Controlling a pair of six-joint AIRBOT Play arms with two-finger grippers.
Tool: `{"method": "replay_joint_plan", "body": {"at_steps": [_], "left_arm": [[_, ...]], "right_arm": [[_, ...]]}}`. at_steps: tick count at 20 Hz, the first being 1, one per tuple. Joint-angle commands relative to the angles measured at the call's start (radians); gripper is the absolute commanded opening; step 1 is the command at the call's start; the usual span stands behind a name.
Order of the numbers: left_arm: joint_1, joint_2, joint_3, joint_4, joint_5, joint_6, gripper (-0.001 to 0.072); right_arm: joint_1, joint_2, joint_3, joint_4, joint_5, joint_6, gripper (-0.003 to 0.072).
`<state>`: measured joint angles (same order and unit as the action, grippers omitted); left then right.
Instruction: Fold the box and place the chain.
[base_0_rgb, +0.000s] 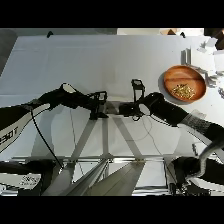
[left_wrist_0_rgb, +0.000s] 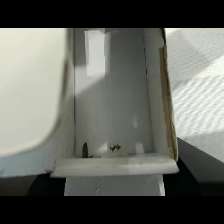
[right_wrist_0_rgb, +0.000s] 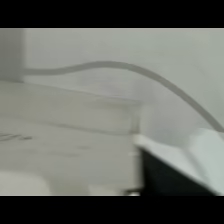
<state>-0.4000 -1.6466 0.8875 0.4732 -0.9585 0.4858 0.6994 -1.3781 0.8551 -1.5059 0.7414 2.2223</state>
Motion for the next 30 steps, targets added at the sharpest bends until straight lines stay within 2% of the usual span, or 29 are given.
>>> {"method": "replay_joint_plan", "body": {"at_steps": [1, 4, 5, 7, 10, 12, 13, 14, 16, 17, 18, 19, 20, 25, 30], "left_arm": [[-0.001, -0.001, 0.000, -0.002, 0.001, 0.000, 0.0393], [-0.001, -0.001, 0.000, -0.001, 0.001, 0.000, 0.0393], [0.000, -0.001, 0.000, -0.002, 0.001, 0.000, 0.0393], [-0.001, -0.001, 0.000, -0.001, 0.001, 0.000, 0.0393], [-0.001, -0.001, 0.000, -0.001, 0.001, 0.000, 0.0393], [-0.001, -0.001, 0.000, -0.002, 0.001, 0.000, 0.0393], [-0.001, 0.000, 0.000, -0.001, 0.001, 0.000, 0.0393], [-0.001, 0.000, 0.000, -0.001, 0.001, 0.000, 0.0393], [-0.001, 0.000, 0.000, -0.001, 0.001, 0.000, 0.0393], [-0.001, -0.001, 0.000, -0.001, 0.001, 0.000, 0.0393], [-0.001, 0.000, 0.000, -0.002, 0.001, 0.000, 0.0393], [-0.001, 0.000, 0.000, -0.001, 0.001, 0.000, 0.0393], [-0.001, -0.001, 0.000, -0.001, 0.001, 0.000, 0.0393], [-0.001, -0.001, 0.000, -0.001, 0.001, 0.000, 0.0393], [-0.001, 0.000, 0.000, -0.002, 0.001, 0.000, 0.0393]], "right_arm": [[0.000, 0.000, 0.000, -0.008, 0.016, 0.007, 0.0481], [-0.001, 0.000, 0.000, -0.016, 0.018, 0.013, 0.0473], [-0.001, 0.000, 0.000, -0.037, 0.023, 0.050, 0.0452], [0.000, 0.000, 0.000, -0.082, 0.030, 0.119, 0.0345], [-0.001, 0.000, 0.000, -0.094, 0.039, 0.138, 0.0324], [0.000, 0.000, 0.000, -0.111, 0.050, 0.137, 0.0186], [0.004, 0.000, 0.000, -0.122, 0.055, 0.137, 0.0045], [0.010, 0.000, 0.000, -0.133, 0.055, 0.137, 0.0011], [0.014, -0.002, 0.000, -0.140, 0.051, 0.137, 0.0011], [0.014, -0.002, 0.000, -0.139, 0.052, 0.137, 0.0064], [0.014, 0.000, 0.002, -0.135, 0.059, 0.136, 0.0262], [0.014, 0.005, 0.005, -0.135, 0.074, 0.132, 0.0428], [0.014, 0.014, 0.009, -0.135, 0.097, 0.132, 0.0458], [0.014, 0.108, 0.010, -0.136, 0.253, 0.119, 0.0458], [0.014, 0.262, 0.010, -0.138, 0.381, -0.008, 0.0457]]}}
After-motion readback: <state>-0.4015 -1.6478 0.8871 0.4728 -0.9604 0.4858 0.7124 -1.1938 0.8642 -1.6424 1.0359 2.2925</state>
